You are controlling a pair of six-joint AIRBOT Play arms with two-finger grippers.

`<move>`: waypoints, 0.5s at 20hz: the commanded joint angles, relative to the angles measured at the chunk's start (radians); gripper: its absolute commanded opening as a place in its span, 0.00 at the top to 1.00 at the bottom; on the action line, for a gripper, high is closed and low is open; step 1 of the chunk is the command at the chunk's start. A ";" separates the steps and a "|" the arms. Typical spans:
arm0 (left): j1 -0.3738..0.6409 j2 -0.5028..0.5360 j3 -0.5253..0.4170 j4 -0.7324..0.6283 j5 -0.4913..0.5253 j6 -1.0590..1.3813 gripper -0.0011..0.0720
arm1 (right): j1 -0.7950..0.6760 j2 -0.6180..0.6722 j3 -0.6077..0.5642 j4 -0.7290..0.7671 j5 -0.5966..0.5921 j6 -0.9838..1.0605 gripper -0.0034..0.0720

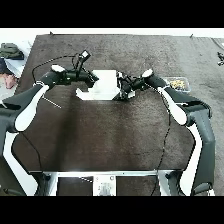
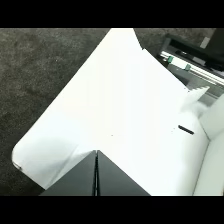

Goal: Fold the box and place the chain.

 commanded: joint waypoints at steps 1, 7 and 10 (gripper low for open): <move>0.000 -0.027 0.019 0.022 0.019 -0.020 0.97 | 0.001 0.000 0.001 0.000 0.000 -0.001 0.59; -0.003 -0.063 0.019 0.141 -0.012 -0.076 0.97 | 0.001 0.000 0.001 0.000 0.001 -0.001 0.59; -0.003 -0.060 0.019 0.135 -0.003 -0.021 0.97 | 0.001 0.000 0.001 0.000 0.001 -0.001 0.59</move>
